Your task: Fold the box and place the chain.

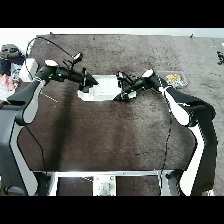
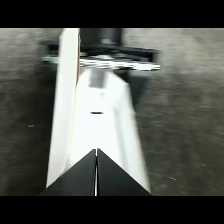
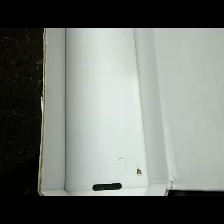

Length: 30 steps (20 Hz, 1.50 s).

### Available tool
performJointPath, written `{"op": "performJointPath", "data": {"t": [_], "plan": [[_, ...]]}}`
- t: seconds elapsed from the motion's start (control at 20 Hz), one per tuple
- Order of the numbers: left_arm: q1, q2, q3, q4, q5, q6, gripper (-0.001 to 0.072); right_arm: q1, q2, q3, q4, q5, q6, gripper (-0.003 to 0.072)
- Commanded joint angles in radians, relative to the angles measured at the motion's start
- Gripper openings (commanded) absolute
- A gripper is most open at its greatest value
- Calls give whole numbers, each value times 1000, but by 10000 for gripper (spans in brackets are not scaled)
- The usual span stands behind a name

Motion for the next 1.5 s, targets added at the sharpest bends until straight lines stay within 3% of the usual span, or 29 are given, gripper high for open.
{"op": "performJointPath", "data": {"t": [0.0, 0.25, 1.1, 1.45], "plan": [[-5, 1, 0, 3, 134, -43, 11, 0, -1, 0, 0, 0, 0, 507], [-6, -3, -8, 38, 198, -101, 11, 0, -1, 0, 0, 0, 0, 507], [-6, -45, -7, 140, 188, -156, 10, 0, -1, 0, 0, 0, 0, 507], [10, 58, -2, 140, 235, -92, 10, 0, -1, 0, 0, 0, 0, 507]]}}
